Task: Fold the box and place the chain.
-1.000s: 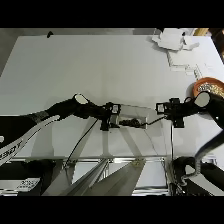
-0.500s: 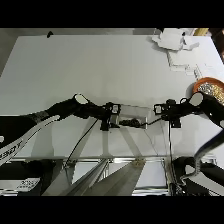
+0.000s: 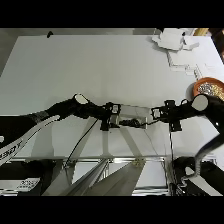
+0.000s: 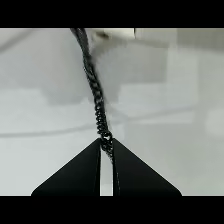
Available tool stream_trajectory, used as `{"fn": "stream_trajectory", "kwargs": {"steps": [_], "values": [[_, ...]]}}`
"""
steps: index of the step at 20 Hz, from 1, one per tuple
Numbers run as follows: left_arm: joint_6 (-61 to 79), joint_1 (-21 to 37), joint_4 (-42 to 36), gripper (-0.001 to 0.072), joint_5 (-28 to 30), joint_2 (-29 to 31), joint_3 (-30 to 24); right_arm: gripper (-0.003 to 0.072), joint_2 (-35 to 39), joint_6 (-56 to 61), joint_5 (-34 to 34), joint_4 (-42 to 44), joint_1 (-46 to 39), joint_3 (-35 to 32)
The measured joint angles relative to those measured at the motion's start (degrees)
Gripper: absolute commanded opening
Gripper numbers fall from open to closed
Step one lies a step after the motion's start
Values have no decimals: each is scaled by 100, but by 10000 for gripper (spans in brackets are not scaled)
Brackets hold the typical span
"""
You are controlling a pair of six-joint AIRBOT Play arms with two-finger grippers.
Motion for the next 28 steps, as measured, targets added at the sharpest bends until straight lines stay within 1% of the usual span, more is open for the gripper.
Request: {"fn": "stream_trajectory", "kwargs": {"steps": [2, 4, 7, 11, 15, 16, 18, 19, 21, 23, 26, 28], "values": [[-2, 0, 0, 432, -2, 0, 0, 18, 509, 378, 184, 295, 306, 0], [-2, 0, 2, 432, -2, 0, 0, 18, 942, 608, 199, 841, 581, 0], [-2, 0, 2, 432, 0, 0, 0, 19, 1303, 780, -160, 1757, 973, 0], [-2, 2, 0, 432, 0, 0, 0, 19, 1274, 883, -942, 2586, 1539, -2], [-2, 2, 0, 432, -2, 0, 0, 19, 868, 962, -1580, 2909, 2022, -2], [-2, 0, 0, 432, 0, 0, 0, 45, 730, 979, -1690, 2951, 2107, -2], [-2, 0, 0, 432, 0, 0, 0, 250, 511, 1001, -1860, 2977, 2205, -2], [-2, 0, 0, 432, 0, 0, 0, 265, 446, 1001, -1930, 2959, 2236, 0], [0, 0, 2, 432, 0, 0, 0, 265, 426, 999, -2026, 2865, 2236, 33], [0, 0, 0, 432, 0, 0, 0, 264, 562, 979, -2072, 2577, 2127, 114], [-2, 0, 2, 432, 0, 0, 0, 264, 911, 979, -1961, 1856, 1711, 243], [-2, 0, 2, 432, 0, 0, 0, 264, 1097, 979, -1797, 1386, 1272, 284]]}}
